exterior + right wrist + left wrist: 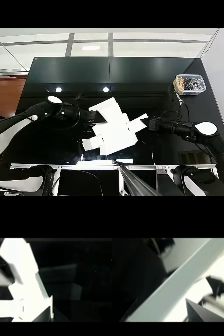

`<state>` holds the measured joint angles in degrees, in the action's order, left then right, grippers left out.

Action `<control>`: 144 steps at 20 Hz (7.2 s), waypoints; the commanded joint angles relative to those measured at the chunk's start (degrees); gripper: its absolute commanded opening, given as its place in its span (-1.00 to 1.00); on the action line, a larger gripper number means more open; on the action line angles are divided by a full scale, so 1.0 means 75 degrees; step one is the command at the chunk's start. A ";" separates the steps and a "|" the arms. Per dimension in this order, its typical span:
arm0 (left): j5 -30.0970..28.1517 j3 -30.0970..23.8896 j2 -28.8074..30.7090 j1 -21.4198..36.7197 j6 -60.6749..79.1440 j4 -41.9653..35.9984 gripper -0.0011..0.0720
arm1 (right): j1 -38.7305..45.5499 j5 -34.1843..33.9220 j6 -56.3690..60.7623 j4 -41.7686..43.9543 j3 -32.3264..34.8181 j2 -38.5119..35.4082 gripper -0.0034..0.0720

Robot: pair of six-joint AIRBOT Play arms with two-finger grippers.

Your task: Fold the box and place the chain.

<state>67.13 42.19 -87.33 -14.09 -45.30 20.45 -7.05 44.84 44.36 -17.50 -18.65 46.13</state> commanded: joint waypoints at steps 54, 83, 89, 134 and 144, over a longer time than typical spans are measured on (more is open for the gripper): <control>-0.2897 0.0169 0.0901 -0.2361 0.6467 0.2865 -0.89 | -0.3719 -0.1244 -0.4278 -0.3209 -0.0481 0.0874 0.95; -0.2894 0.0169 0.0901 -0.2361 0.6470 0.2865 -0.89 | -0.2649 -0.0729 -0.7385 -0.2052 -0.0953 0.2634 0.95; -0.2894 0.0169 0.0901 -0.2361 0.6467 0.2865 -0.89 | -0.2649 -0.0868 -0.7495 -0.1915 -0.0953 0.2806 0.95; -0.5418 -0.0434 0.1865 -0.2681 0.1215 0.2439 -0.89 | -0.2649 -0.0813 -0.7580 -0.1923 -0.0962 0.2830 -0.10; -0.3882 0.0175 0.2600 -0.2226 0.1180 0.4357 -0.87 | -0.2649 -0.0813 -0.7580 -0.1923 -0.0962 0.2830 -0.10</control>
<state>35.00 42.35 -71.99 -32.49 -36.29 49.32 -26.92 38.74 -12.60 -32.01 -25.85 67.31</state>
